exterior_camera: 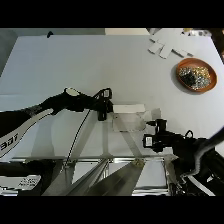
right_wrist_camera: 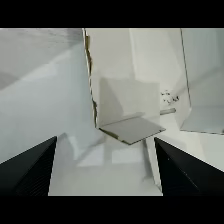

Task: Fold the box and place the chain.

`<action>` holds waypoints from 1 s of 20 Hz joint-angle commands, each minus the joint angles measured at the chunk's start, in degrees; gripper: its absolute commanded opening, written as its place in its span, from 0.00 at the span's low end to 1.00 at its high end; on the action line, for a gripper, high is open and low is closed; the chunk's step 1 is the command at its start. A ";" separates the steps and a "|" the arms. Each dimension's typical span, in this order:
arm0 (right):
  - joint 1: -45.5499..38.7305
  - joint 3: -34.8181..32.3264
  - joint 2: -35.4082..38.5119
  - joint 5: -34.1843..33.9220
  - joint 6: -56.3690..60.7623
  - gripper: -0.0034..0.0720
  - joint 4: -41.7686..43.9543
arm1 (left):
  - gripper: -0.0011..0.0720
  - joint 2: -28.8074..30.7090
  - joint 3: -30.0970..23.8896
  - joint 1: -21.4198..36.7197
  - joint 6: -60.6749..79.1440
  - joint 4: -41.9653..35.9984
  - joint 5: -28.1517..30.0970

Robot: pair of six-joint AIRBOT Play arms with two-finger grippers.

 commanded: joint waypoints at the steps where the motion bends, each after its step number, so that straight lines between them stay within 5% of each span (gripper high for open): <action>1: 0.28 -0.46 -2.75 6.88 -0.07 1.00 4.02 | 0.03 -0.04 -0.04 -0.02 0.02 0.00 0.00; 11: 0.28 -0.44 -0.66 7.26 -0.02 1.00 3.72 | 0.03 -0.04 -0.04 -0.02 0.02 0.00 0.00; 19: 0.28 1.75 8.92 -6.27 0.52 1.00 3.23 | 0.03 -0.04 -0.04 -0.02 0.02 0.00 0.00; 20: 0.28 2.86 9.97 -7.63 1.29 0.91 3.26 | 0.03 -0.04 -0.04 -0.02 0.02 0.00 0.00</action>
